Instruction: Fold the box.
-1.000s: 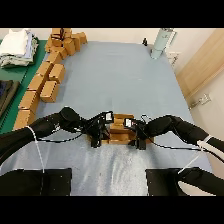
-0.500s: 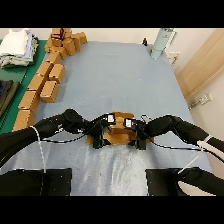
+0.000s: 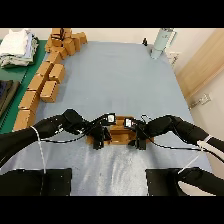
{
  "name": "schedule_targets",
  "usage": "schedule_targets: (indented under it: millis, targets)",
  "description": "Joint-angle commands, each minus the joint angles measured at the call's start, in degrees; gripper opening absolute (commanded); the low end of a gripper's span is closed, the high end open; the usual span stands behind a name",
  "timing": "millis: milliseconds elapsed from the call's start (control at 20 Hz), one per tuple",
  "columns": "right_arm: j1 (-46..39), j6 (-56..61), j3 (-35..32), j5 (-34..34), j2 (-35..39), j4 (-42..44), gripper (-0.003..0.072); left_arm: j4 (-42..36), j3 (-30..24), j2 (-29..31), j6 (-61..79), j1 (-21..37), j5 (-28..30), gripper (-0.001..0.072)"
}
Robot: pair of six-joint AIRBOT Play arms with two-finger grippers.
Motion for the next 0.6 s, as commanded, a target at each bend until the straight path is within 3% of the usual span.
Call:
schedule_targets:
  millis: [0, 100, 400, 550]
  targets:
    - [0.0, -0.1, 0.0, 0.0, 0.0, 0.0, 0.0531, 7.8, 0.0, 2.4, -7.6, 0.1, -1.7, 0.0012]
    - [0.0, -0.1, 0.0, 0.0, 0.0, 0.0, 0.0531, 15.9, 0.0, 5.6, -15.9, 0.1, -2.1, 0.0013]
    - [0.0, -0.1, 0.0, 0.0, 0.0, 0.0, 0.0531, 46.4, 0.0, 18.0, -64.9, 0.5, -2.7, 0.0012]
    - [0.0, -0.1, 0.0, 0.0, 0.0, 0.0, 0.0530, 52.6, -0.2, 20.4, -82.1, 5.5, -8.9, 0.0011]
